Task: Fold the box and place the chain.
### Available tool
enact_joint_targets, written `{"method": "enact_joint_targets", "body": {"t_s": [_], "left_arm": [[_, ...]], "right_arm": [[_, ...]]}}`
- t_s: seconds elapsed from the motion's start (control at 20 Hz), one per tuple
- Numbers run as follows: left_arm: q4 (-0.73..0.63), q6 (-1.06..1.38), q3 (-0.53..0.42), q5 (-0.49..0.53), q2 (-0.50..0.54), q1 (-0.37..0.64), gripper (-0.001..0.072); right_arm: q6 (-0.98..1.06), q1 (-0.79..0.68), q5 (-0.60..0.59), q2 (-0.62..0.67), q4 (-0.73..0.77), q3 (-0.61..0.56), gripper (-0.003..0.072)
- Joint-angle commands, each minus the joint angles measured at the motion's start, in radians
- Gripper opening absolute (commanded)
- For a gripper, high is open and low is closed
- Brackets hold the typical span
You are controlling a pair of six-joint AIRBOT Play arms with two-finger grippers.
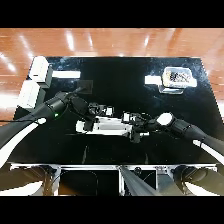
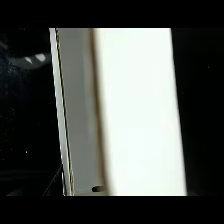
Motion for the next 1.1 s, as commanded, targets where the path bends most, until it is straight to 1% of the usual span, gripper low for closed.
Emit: {"method": "enact_joint_targets", "body": {"t_s": [0.0, 0.1, 0.2, 0.25, 0.35, 0.4, 0.45, 0.55, 0.6, 0.7, 0.8, 1.05], "left_arm": [[-0.005, -0.029, 0.001, 0.0, 0.0, -0.001, 0.0022], [-0.009, -0.055, 0.001, 0.005, 0.0, -0.001, 0.0034], [-0.027, -0.075, 0.002, 0.005, 0.0, -0.001, 0.0298], [-0.028, -0.076, 0.002, 0.005, 0.002, -0.001, 0.0328], [-0.027, -0.111, 0.006, 0.005, 0.007, -0.001, 0.0331], [-0.027, -0.127, 0.009, 0.005, 0.011, -0.001, 0.0363], [-0.027, -0.144, 0.012, 0.005, 0.017, -0.001, 0.0442], [-0.022, -0.19, 0.021, 0.011, 0.027, 0.0, 0.0499], [-0.018, -0.209, 0.026, 0.023, 0.031, 0.0, 0.0518], [-0.007, -0.253, 0.033, 0.062, 0.036, 0.002, 0.0518], [0.039, -0.345, 0.044, 0.101, 0.039, 0.002, 0.0518], [0.18, -0.518, 0.095, 0.275, 0.04, 0.002, 0.0515]], "right_arm": [[0.0, 0.0, 0.0, 0.001, 0.0, 0.0, 0.0497], [0.0, 0.0, 0.0, 0.0, 0.0, 0.0, 0.0497], [0.0, 0.0, -0.001, 0.0, -0.005, 0.0, 0.0497], [0.0, 0.0, -0.001, 0.0, -0.008, 0.0, 0.0497], [0.0, 0.0, -0.001, 0.0, -0.008, 0.0, 0.0497], [0.0, 0.0, -0.001, 0.0, -0.008, 0.0, 0.0497], [0.0, 0.0, -0.001, 0.0, -0.008, 0.0, 0.0497], [0.0, 0.0, -0.005, 0.0, -0.009, 0.0, 0.0496], [0.0, 0.0, -0.005, 0.0, -0.008, 0.0, 0.0496], [0.0, 0.0, -0.007, 0.0, -0.011, 0.0, 0.0497], [0.0, 0.0, -0.008, 0.0, -0.011, 0.0, 0.0497], [0.0, 0.0, -0.008, 0.0, -0.011, 0.0, 0.0497]]}}
